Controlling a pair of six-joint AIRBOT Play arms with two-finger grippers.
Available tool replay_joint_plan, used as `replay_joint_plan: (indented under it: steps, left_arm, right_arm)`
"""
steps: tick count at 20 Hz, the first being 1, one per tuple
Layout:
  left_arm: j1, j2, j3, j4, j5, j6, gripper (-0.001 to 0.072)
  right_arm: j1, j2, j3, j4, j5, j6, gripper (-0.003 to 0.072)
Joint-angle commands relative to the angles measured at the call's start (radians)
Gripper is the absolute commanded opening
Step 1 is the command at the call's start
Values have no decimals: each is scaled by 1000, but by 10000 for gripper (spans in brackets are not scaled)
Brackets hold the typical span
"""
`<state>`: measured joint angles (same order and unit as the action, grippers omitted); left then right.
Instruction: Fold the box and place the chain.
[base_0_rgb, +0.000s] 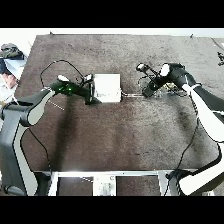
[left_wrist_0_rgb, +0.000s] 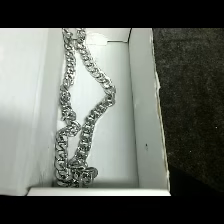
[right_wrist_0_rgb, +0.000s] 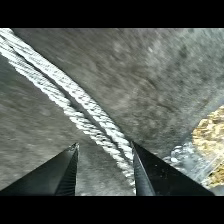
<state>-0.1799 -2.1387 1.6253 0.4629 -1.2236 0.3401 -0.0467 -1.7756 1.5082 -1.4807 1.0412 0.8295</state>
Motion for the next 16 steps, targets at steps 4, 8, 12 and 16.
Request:
replay_joint_plan:
  steps: [4,8,12,16]
  left_arm:
    - [1,0,0,0,0,0,529]
    - [1,0,0,0,1,0,529]
    - [1,0,0,0,1,0,529]
    - [1,0,0,0,0,0,529]
  right_arm:
    - [-1,-84,100,-24,97,-78,398]
    - [0,-109,100,-26,106,-94,397]
    - [3,-121,100,-35,107,-105,196]
    - [16,-75,100,-41,119,-105,-13]
